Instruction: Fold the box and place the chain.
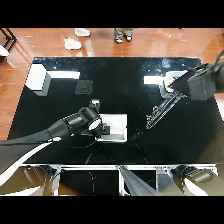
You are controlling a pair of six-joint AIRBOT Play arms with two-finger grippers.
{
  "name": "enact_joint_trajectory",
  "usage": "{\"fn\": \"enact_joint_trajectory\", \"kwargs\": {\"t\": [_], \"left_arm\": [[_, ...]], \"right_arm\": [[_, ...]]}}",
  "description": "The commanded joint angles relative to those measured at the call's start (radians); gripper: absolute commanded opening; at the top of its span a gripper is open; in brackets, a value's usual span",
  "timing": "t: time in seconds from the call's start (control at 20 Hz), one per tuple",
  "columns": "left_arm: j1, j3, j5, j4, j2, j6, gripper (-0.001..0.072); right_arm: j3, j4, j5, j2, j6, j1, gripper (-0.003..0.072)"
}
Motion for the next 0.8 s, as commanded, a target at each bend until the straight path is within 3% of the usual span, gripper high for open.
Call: {"fn": "enact_joint_trajectory", "kwargs": {"t": [0.0,0.25,0.5,0.75], "left_arm": [[0.001,0.000,0.003,0.001,0.000,0.000,0.0020],[0.001,0.000,0.003,0.001,0.000,0.000,0.0020],[0.001,0.000,0.003,0.001,0.000,0.000,0.0020],[0.001,0.000,0.003,0.001,0.000,0.000,0.0020]], "right_arm": [[-0.053,0.094,-0.056,0.000,0.001,0.069,0.0017],[-0.167,0.229,-0.178,-0.002,0.000,0.131,0.0017],[-0.304,0.276,-0.352,-0.034,0.001,0.249,0.0017],[-0.357,0.266,-0.461,-0.143,-0.015,0.307,0.0017]]}}
